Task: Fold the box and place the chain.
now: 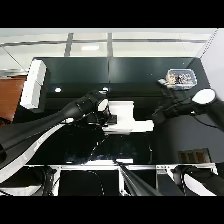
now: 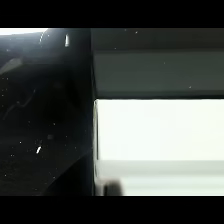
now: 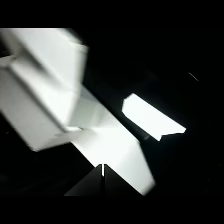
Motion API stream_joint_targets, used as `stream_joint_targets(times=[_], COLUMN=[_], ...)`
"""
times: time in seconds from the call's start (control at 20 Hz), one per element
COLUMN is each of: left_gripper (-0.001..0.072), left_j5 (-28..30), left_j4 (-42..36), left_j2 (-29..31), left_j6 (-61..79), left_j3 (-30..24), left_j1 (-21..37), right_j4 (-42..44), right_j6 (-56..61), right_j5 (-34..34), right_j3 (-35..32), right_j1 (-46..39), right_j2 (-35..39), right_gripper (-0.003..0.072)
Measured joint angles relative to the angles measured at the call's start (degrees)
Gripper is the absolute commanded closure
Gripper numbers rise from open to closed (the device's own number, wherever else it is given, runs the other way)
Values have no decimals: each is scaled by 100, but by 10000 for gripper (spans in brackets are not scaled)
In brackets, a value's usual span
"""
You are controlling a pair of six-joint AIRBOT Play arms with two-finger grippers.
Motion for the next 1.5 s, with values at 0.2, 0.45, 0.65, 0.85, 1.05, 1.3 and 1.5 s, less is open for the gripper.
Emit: stream_joint_targets(times=[0.2, 0.45, 0.65, 0.85, 1.05, 1.3, 1.5], left_gripper=[683, 683, 683, 683, 683, 683, 683], left_j5=[2, 13, 17, 17, 20, 28, 35], left_j4=[4, 4, -2, -9, -13, -15, -15], left_j2=[-2, 0, 0, -2, 0, 0, -2], left_j6=[-20, -20, -22, -26, -28, -26, -24], left_j3=[0, 0, 0, 0, 0, 0, 0], left_j1=[7, 7, 7, 7, 7, 7, 7], right_j4=[-181, 505, 1578, 2085, 2282, 2358, 2057], right_j6=[1486, 1864, 1394, 1021, 820, 844, 1327], right_j5=[-260, -404, -531, -498, -72, 138, -131], right_j3=[-649, -1279, -1399, -1311, -1032, -662, -334], right_j1=[-1047, -1023, -501, -184, -85, 334, 907], right_j2=[24, -490, -929, -1088, -1130, -1147, -1147], right_gripper=[669, 670, 669, 206, 174, 222, 330])
